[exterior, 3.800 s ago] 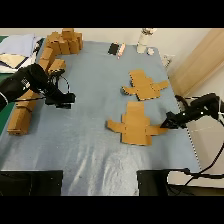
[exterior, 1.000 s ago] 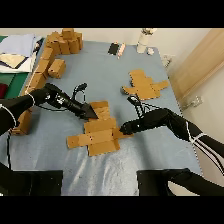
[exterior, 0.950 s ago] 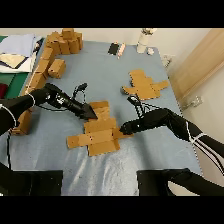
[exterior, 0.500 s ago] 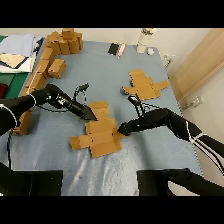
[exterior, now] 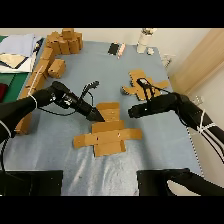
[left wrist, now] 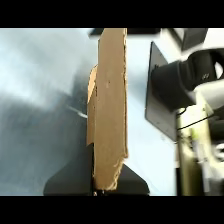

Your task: Fold the box.

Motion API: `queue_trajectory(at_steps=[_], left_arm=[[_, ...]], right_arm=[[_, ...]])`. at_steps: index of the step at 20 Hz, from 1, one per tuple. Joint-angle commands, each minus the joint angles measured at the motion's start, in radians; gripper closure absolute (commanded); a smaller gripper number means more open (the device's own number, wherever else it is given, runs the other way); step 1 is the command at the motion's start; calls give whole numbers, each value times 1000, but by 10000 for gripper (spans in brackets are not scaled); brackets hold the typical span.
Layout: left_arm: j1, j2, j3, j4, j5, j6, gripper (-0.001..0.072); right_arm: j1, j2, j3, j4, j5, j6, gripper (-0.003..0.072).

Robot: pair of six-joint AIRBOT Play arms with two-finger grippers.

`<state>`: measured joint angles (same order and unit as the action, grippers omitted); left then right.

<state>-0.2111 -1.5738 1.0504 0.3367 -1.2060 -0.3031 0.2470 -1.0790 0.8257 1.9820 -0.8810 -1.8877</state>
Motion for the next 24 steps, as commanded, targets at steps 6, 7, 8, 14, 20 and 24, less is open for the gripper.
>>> queue_trajectory(at_steps=[6, 7, 8, 14, 20, 24], left_arm=[[-45, 187, -268, -166, 287, 489, 702], [-45, 217, -313, -192, 328, 553, 702], [-45, 242, -349, -219, 357, 611, 702], [-103, 264, -409, -182, 356, 737, 700], [-151, 264, -409, -171, 373, 735, 699], [-151, 264, -409, -103, 377, 681, 698]], right_arm=[[29, -4, 122, -56, -64, 161, 683], [42, -9, 118, -56, -60, 162, 683], [55, -19, 118, -56, -57, 171, 683], [114, -56, 117, -56, 33, 197, 683], [117, -63, 117, -57, 41, 196, 683], [117, -63, 117, -60, 43, 196, 683]])
